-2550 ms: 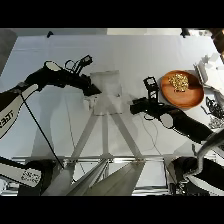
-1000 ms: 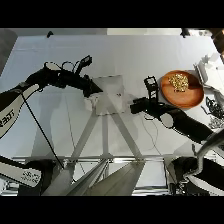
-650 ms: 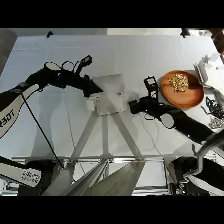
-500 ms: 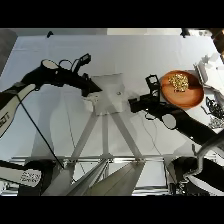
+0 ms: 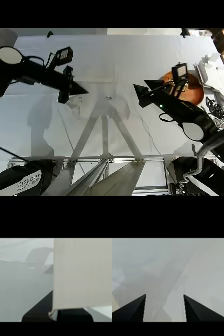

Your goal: Fold the box and place the chain.

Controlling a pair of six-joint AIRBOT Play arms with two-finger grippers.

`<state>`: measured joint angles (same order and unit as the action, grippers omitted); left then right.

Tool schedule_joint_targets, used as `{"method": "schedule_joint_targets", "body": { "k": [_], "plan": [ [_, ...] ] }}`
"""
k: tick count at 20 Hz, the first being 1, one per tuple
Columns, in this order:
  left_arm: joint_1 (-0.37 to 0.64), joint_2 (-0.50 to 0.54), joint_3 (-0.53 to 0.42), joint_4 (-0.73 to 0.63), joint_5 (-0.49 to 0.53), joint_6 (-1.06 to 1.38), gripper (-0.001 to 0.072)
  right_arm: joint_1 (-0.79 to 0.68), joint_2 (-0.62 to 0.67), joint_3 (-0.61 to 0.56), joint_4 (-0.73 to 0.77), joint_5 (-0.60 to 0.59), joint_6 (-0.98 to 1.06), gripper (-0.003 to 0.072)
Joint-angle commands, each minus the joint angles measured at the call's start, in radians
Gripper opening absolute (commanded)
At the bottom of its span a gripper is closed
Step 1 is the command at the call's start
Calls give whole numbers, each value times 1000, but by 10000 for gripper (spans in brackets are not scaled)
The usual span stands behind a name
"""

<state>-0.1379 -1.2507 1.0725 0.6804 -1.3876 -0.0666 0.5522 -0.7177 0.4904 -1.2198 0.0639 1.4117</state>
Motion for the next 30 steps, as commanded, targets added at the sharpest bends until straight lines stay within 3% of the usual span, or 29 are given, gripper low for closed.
{"method": "schedule_joint_targets", "body": {
  "k": [1,3,11,14,18,20,24,30],
  "plan": [
    [-8,25,-159,-130,134,109,0,0,56,1,-14,53,0,525],
    [-22,-23,-223,-272,202,204,6,0,56,1,-16,99,0,525],
    [-132,-228,-226,-269,438,347,5,0,56,1,-68,161,0,524],
    [-127,-265,-190,-272,410,316,5,0,55,1,-68,160,0,523],
    [-125,-366,-55,-272,288,302,5,0,53,1,-68,160,0,523],
    [-131,-401,-7,-257,290,303,6,0,53,1,-68,160,0,523],
    [-139,-449,-4,-142,309,303,6,0,53,1,-68,161,0,523],
    [-138,-475,-4,-224,346,403,6,0,53,1,-68,160,0,523]
  ]
}}
